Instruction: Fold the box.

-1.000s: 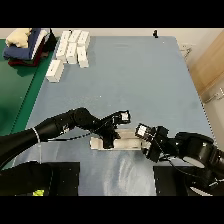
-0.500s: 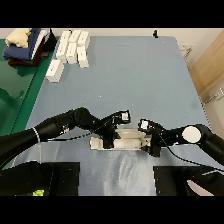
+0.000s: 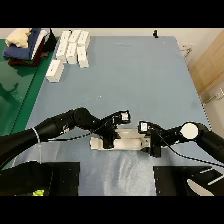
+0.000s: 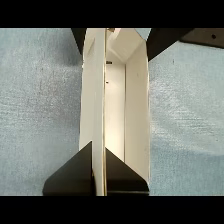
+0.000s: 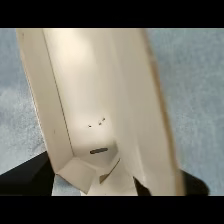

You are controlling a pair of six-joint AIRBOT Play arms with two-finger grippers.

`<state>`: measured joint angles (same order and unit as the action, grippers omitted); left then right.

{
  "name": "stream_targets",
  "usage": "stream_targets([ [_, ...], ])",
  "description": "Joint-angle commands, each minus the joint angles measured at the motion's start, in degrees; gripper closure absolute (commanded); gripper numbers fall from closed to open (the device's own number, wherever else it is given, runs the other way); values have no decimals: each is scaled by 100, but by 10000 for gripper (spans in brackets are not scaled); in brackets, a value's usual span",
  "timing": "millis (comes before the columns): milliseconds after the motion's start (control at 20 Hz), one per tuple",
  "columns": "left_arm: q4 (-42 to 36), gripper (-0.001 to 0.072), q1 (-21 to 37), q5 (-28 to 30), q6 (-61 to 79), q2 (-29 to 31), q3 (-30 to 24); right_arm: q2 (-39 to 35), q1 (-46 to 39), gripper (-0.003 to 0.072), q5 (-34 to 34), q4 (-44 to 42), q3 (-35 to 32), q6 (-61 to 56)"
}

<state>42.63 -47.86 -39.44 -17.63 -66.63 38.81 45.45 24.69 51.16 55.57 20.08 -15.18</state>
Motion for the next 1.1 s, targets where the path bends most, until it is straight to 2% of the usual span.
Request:
stream_targets([
  [0,0,694,2,0,2,-4,2,291,-11,-19,-70,-190,-4,739],
  [250,0,694,0,-2,2,-4,2,461,-457,4,20,-754,-4,1467],
  [350,0,694,2,2,2,-4,2,461,-592,54,201,-861,-13,1722],
  [600,0,694,2,0,2,-4,2,461,-592,54,31,-1106,-256,2011],
  [1050,0,694,2,0,2,-4,2,748,-592,54,-179,-1255,-254,2190],
])
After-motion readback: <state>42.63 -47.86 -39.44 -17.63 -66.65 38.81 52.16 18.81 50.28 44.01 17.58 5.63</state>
